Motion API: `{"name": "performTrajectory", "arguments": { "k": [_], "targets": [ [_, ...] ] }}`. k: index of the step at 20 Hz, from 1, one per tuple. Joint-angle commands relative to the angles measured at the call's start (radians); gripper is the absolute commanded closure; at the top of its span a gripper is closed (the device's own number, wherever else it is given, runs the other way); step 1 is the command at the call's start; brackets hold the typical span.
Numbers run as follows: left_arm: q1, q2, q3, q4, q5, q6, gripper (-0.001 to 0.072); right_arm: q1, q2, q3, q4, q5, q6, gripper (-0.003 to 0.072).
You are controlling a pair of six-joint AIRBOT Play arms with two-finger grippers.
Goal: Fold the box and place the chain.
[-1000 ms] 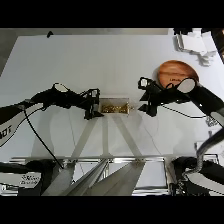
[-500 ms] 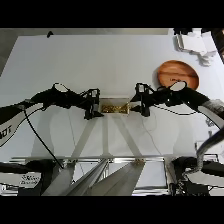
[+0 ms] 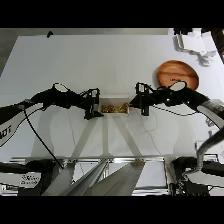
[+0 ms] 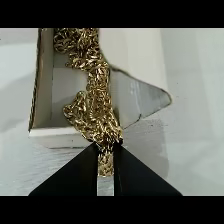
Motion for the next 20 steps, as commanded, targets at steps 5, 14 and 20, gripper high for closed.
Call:
{"name": "performTrajectory", "arguments": {
  "k": [5,14,20],
  "targets": [
    [0.0,0.001,0.0,0.0,0.0,0.001,0.0561,0.069,0.196,0.001,-0.311,-0.068,0.393,0.0679],
    [0.0,0.001,0.0,0.0,0.0,0.0,0.0561,0.276,0.208,0.143,-0.274,-0.095,0.514,0.0678],
    [0.0,0.001,0.0,0.0,0.0,0.001,0.0561,0.304,0.13,0.197,-0.264,0.003,0.514,0.0482]
  ]
}}
